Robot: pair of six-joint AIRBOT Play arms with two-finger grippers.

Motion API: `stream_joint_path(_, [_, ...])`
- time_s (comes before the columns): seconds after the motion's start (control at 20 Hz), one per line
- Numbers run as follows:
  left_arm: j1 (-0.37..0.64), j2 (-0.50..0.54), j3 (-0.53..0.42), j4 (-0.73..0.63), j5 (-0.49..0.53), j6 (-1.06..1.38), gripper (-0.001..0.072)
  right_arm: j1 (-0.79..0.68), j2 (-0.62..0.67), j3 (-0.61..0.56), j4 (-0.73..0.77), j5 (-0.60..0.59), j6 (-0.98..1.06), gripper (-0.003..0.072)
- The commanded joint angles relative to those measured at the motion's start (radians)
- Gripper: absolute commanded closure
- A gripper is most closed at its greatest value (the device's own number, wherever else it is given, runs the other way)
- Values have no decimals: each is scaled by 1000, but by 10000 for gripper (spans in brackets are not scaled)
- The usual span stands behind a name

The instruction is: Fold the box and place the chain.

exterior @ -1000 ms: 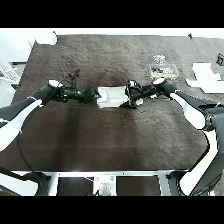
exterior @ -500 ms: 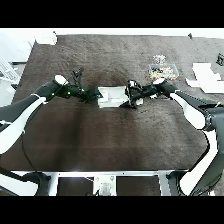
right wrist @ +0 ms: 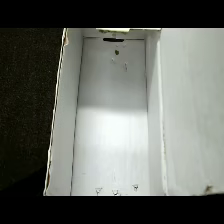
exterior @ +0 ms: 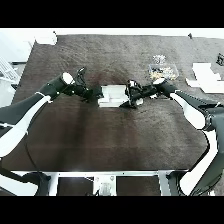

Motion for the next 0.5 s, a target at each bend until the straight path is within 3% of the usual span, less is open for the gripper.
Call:
stream_joint_path(0.0, [-16, 1, 3, 25, 15, -36, 288, 0, 0, 0, 0, 0, 0, 105])
stream_joint_path(0.45, [-50, 0, 38, 153, 15, -116, 288, 0, 0, 0, 0, 0, 0, 106])
